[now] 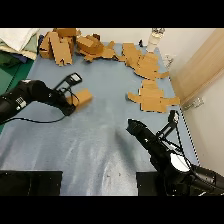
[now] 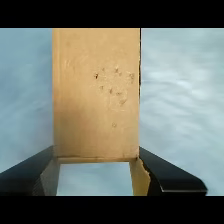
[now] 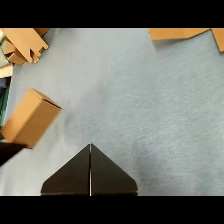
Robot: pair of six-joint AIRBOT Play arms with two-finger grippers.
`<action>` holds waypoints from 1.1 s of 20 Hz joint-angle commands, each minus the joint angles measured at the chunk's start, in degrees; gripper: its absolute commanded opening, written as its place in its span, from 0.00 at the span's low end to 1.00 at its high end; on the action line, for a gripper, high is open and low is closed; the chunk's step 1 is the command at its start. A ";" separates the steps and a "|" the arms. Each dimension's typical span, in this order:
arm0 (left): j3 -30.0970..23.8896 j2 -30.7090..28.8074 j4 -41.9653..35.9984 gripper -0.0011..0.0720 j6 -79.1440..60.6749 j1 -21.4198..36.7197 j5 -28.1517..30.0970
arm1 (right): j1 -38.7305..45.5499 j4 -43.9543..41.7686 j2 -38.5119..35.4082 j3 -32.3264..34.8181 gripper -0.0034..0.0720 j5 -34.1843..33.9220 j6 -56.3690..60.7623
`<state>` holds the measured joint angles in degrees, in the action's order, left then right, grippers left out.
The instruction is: Fold the box.
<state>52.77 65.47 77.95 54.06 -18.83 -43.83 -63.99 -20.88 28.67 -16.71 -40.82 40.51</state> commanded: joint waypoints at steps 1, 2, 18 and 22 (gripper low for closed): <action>1.40 1.29 11.04 0.65 10.49 10.73 5.07 | -0.02 -0.85 -0.04 0.02 0.05 -0.28 -1.11; 1.81 2.56 10.99 0.65 11.69 14.38 6.60 | -0.02 -1.03 -0.04 0.02 0.05 -0.28 -1.14; 15.06 18.93 11.91 0.96 15.50 26.29 0.02 | -0.02 -1.03 1.09 0.00 0.05 -1.66 -1.14; 20.59 17.16 11.98 0.96 16.48 28.70 -10.56 | -0.07 -1.03 1.36 0.00 0.05 -1.22 -1.16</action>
